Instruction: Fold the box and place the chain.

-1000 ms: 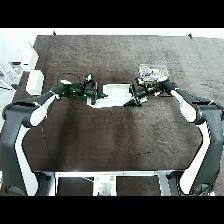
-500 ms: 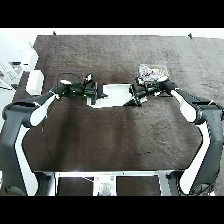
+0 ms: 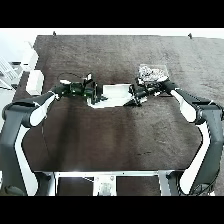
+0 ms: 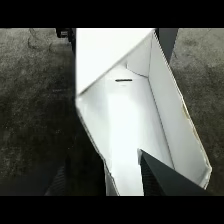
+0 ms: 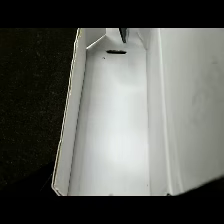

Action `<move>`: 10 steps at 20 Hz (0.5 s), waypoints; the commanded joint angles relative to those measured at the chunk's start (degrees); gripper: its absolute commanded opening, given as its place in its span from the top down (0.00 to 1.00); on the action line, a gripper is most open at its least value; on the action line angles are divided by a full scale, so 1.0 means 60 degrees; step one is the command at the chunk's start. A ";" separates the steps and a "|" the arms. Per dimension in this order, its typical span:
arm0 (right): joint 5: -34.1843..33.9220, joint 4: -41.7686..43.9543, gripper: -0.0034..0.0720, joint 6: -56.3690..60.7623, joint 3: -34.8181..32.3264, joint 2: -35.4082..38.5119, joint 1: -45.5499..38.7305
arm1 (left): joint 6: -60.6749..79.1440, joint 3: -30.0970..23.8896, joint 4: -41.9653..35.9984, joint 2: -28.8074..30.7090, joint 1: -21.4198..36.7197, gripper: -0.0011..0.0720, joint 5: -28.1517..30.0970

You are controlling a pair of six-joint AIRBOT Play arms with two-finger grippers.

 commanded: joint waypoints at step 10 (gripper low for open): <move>-0.0011 0.0007 0.23 0.0011 -0.0004 0.0000 0.0000 | -0.0474 0.0095 -0.0022 0.1009 0.1745 0.75 -0.4393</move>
